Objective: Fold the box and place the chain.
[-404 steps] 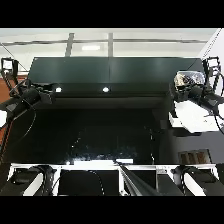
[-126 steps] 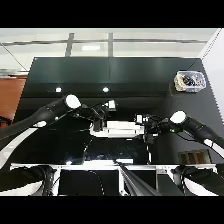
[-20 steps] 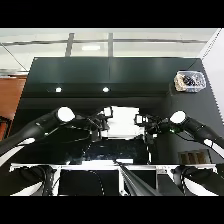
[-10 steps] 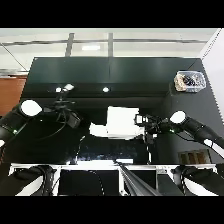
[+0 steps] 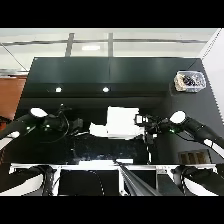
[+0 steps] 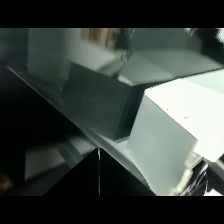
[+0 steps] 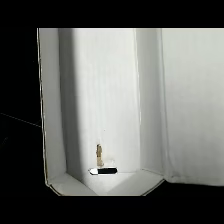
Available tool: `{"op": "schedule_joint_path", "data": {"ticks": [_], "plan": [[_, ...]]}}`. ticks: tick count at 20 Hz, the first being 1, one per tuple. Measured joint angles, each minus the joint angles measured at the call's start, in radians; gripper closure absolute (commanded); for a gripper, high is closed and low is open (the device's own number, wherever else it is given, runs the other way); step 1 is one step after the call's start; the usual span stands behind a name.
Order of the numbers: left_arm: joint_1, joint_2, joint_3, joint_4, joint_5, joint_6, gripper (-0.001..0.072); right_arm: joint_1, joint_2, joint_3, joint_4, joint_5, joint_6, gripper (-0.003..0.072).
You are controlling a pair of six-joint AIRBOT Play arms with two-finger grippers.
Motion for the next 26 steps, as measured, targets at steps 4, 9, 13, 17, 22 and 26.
{"op": "schedule_joint_path", "data": {"ticks": [4, 9, 13, 17, 22, 26], "plan": [[-0.098, -0.093, 0.052, -0.066, -0.012, 0.045, 0.0682, 0.004, 0.0, 0.0, 0.0, -0.001, 0.0, 0.0497], [-0.124, -0.124, 0.139, -0.141, -0.082, 0.198, 0.0299, 0.005, 0.0, 0.0, 0.0, 0.0, 0.0, 0.0497], [-0.093, -0.13, 0.192, -0.168, -0.134, 0.229, 0.015, 0.005, 0.0, 0.0, 0.0, 0.0, 0.0, 0.0497], [-0.114, -0.132, 0.211, -0.205, -0.177, 0.241, 0.015, 0.005, 0.0, 0.0, 0.0, 0.0, 0.0, 0.0497], [-0.171, -0.132, 0.216, -0.223, -0.196, 0.249, 0.0153, 0.005, 0.0, 0.0, 0.0, 0.0, 0.0, 0.0497], [-0.201, -0.132, 0.218, -0.249, -0.201, 0.248, 0.0198, 0.005, 0.0, 0.0, 0.0, 0.0, 0.0, 0.0497]]}}
